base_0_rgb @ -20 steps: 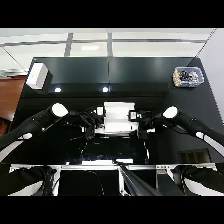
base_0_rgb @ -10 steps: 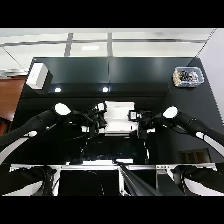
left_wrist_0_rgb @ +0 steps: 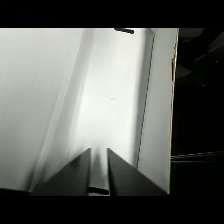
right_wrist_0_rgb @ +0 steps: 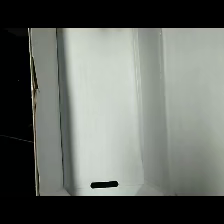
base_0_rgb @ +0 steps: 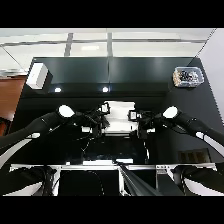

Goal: Fold the box and place the chain.

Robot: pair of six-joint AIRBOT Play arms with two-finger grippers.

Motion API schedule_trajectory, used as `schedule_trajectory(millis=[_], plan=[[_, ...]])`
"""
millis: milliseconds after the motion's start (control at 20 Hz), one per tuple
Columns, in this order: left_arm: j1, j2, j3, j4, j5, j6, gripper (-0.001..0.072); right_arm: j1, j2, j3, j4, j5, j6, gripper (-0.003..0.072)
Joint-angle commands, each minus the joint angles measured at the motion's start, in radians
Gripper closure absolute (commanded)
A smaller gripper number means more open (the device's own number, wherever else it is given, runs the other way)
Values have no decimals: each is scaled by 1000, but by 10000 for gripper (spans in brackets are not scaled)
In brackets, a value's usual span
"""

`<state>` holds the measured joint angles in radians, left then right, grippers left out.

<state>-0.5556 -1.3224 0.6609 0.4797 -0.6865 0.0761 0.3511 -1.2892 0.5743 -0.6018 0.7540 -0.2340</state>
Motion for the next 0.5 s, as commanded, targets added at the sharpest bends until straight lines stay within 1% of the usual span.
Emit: schedule_trajectory(millis=[0,100,150,200,250,300,350,400,450], plan=[[-19,0,0,3,31,0,436,0,0,0,0,0,1,458],[-15,1,0,7,36,-1,552,0,0,0,0,0,1,458],[-16,2,0,6,44,-1,546,0,0,0,0,0,1,459],[-16,3,0,5,54,-1,440,0,0,0,0,0,1,458],[-14,4,1,6,54,-6,414,0,0,0,0,0,1,458],[-10,10,1,7,55,-6,515,0,0,0,0,0,1,458],[-5,21,1,11,57,-6,552,0,0,0,0,0,1,458],[7,37,1,11,55,-19,561,0,0,0,0,0,1,458],[23,58,1,20,55,-44,599,0,0,0,0,0,1,458]])
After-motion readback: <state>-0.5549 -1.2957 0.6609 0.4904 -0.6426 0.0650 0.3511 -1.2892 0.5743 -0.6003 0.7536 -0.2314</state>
